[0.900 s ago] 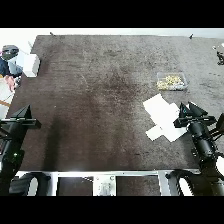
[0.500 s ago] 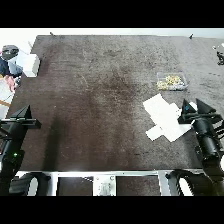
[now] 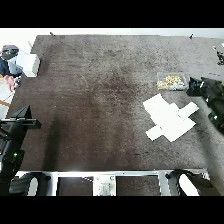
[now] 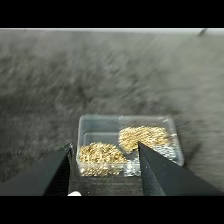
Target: Fold the box and place the chain.
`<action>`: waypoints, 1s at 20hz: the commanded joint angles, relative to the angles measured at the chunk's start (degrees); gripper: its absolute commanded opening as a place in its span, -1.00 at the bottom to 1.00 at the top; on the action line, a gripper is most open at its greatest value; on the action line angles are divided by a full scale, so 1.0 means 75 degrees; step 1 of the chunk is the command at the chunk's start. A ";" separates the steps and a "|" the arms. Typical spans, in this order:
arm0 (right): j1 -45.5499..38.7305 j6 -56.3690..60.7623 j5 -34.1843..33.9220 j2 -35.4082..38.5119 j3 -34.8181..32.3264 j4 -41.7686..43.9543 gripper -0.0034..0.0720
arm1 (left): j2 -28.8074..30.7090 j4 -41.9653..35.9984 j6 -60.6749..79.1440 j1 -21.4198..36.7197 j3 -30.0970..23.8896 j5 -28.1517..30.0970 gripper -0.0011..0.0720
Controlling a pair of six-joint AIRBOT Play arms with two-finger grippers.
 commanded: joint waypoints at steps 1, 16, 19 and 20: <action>-0.1918 0.1536 0.3780 -0.2343 0.1932 -0.2366 0.31 | 0.0006 0.0000 0.0000 -0.0003 0.0000 0.0003 -0.94; -0.2503 0.2812 0.9148 -0.8189 0.8460 -0.7405 0.31 | 0.0006 0.0003 0.0000 -0.0003 0.0000 0.0003 -0.94; -0.2503 0.2809 0.9652 -0.8533 0.8396 -0.7414 0.31 | 0.0006 0.0003 0.0003 -0.0003 0.0000 0.0003 -0.94; -0.2500 0.2806 0.9707 -0.8585 0.8291 -0.7396 0.31 | 0.0006 0.0000 0.0000 -0.0003 0.0000 0.0003 -0.94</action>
